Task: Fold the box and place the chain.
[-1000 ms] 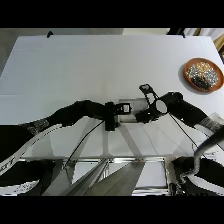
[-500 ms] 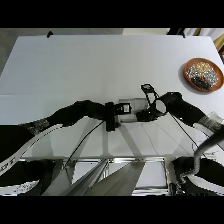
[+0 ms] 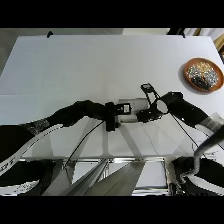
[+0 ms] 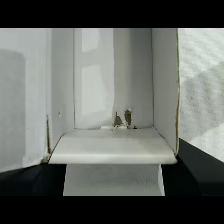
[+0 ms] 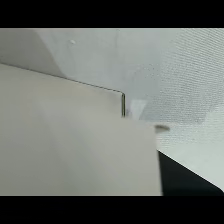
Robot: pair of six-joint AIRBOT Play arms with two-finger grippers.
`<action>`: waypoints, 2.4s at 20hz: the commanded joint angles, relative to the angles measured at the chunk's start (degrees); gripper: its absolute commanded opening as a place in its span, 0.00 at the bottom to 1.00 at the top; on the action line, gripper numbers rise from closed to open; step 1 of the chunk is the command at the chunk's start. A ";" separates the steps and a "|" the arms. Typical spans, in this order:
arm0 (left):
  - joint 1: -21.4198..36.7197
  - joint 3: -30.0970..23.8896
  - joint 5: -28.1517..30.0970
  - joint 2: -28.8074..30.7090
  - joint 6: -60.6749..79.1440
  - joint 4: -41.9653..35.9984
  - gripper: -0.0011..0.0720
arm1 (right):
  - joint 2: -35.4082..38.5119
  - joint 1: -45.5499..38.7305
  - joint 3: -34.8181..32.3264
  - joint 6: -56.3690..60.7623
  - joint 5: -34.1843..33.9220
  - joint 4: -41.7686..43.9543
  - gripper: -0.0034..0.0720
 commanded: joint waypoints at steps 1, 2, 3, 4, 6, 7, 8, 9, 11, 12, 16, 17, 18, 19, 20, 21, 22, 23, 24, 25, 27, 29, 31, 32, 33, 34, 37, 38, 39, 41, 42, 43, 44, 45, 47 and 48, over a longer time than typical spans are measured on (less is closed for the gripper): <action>0.04 0.00 0.04 0.04 0.02 -0.02 0.22 | 5.53 -0.09 0.11 -4.98 0.00 -0.96 0.58; 0.04 0.00 0.07 0.04 0.02 -0.02 0.22 | 8.04 -0.09 0.11 -5.77 0.46 -1.86 0.58; 0.04 0.00 0.07 0.04 0.02 -0.02 0.22 | 10.54 -0.11 0.24 -6.27 1.44 -3.02 0.58; 0.04 0.00 0.04 0.04 0.02 -0.02 0.22 | 12.66 -0.68 0.76 -6.34 3.04 -3.80 0.58; 0.04 0.00 0.04 0.04 0.02 -0.02 0.22 | 15.65 -3.82 2.89 -8.72 5.31 -4.00 0.58; 0.04 0.00 0.04 0.02 0.02 -0.02 0.22 | 16.31 -6.32 4.68 -10.43 5.57 -3.98 0.57; 0.04 0.00 0.04 0.04 0.02 -0.02 0.22 | 16.31 -9.75 7.08 -12.04 5.29 -3.98 0.57; 0.04 0.00 0.04 0.02 0.02 -0.02 0.22 | 16.00 -13.33 9.22 -13.77 3.89 -3.98 0.57; 0.04 0.00 0.04 0.02 0.02 -0.02 0.22 | 14.27 -21.49 12.83 -16.76 0.26 -3.96 0.57; 0.04 0.00 0.07 0.04 0.02 -0.02 0.22 | 12.59 -25.53 14.29 -17.33 -0.66 -3.96 0.57; 0.04 0.00 0.04 0.02 0.02 -0.02 0.22 | 2.32 -38.91 18.45 -19.41 -6.12 -3.56 0.56; 0.04 0.00 0.07 0.02 0.02 -0.02 0.22 | -1.05 -41.48 20.33 -19.58 -6.97 -3.56 0.56; 0.04 0.00 0.07 0.04 0.02 -0.02 0.22 | -5.07 -44.19 22.97 -19.56 -6.97 -3.54 0.55; 0.04 0.00 0.04 0.04 0.02 -0.02 0.22 | -9.07 -46.69 25.83 -19.43 -6.21 -3.52 0.55; 0.04 0.00 0.07 0.02 0.02 -0.02 0.22 | -12.55 -48.74 28.46 -19.04 -5.09 -3.17 0.55; 0.04 0.00 0.04 0.04 0.02 -0.02 0.22 | -15.91 -50.75 31.04 -19.04 -4.13 -2.38 0.53; 0.04 0.00 0.04 0.02 0.02 -0.02 0.22 | -18.45 -52.26 32.98 -19.04 -3.80 -1.81 0.48; 0.04 0.00 0.07 0.04 0.02 -0.02 0.22 | -20.55 -53.55 34.53 -19.04 -3.80 -1.07 0.47; 0.04 0.00 0.04 0.04 0.02 -0.02 0.22 | -22.29 -54.66 35.71 -19.06 -3.96 -0.74 0.47; 0.04 0.00 0.04 0.04 0.02 -0.02 0.22 | -23.52 -55.43 36.37 -19.06 -4.35 -0.74 0.47; 0.04 0.00 0.07 0.04 0.02 -0.02 0.22 | -25.00 -56.41 36.48 -19.08 -5.79 -0.74 0.47; 0.04 0.00 0.04 0.04 0.02 -0.02 0.22 | -26.21 -56.50 36.48 -19.10 -6.86 -0.50 0.47; 0.04 0.00 0.07 0.04 0.02 -0.02 0.22 | -26.99 -56.50 36.48 -19.39 -8.24 3.69 0.47; 0.04 0.00 0.04 0.04 0.02 -0.02 0.22 | -27.30 -56.50 36.48 -19.39 -9.14 5.42 0.47; 0.04 0.00 0.07 0.04 0.02 -0.02 0.22 | -27.65 -56.50 36.48 -19.54 -9.94 6.99 0.46; 0.04 0.00 0.07 0.04 0.02 -0.02 0.22 | -28.00 -56.50 36.48 -19.58 -10.49 8.00 0.44; 0.04 0.00 0.07 0.04 0.02 -0.02 0.22 | -28.72 -56.50 36.48 -19.54 -10.67 8.04 0.42; 0.04 0.00 0.07 0.04 0.02 -0.02 0.22 | -28.83 -56.50 36.48 -19.54 -10.64 8.00 0.42; 0.04 0.00 0.07 0.04 0.02 -0.02 0.22 | -28.92 -56.50 36.48 -19.54 -10.64 8.02 0.42; 0.04 0.00 0.04 0.04 0.02 -0.02 0.22 | -29.27 -56.50 36.48 -19.52 -10.69 8.02 0.39; 0.04 0.00 0.04 0.04 0.02 -0.02 0.22 | -29.42 -56.50 36.46 -19.50 -10.91 8.04 0.39; 0.04 0.00 0.07 0.04 0.02 -0.02 0.22 | -29.59 -56.50 36.46 -19.47 -11.04 8.04 0.39; 0.04 0.00 0.07 0.02 0.02 -0.02 0.22 | -29.75 -56.50 36.48 -19.37 -11.19 8.04 0.39; 0.04 0.00 0.07 0.04 0.02 -0.02 0.22 | -29.99 -56.50 36.48 -19.26 -11.37 8.04 0.39; 0.04 0.00 0.04 0.04 0.02 -0.02 0.22 | -30.62 -56.50 36.46 -19.06 -11.52 8.07 0.37; 0.04 0.00 0.04 0.02 0.02 -0.02 0.22 | -31.06 -56.50 36.48 -19.04 -11.52 8.07 0.37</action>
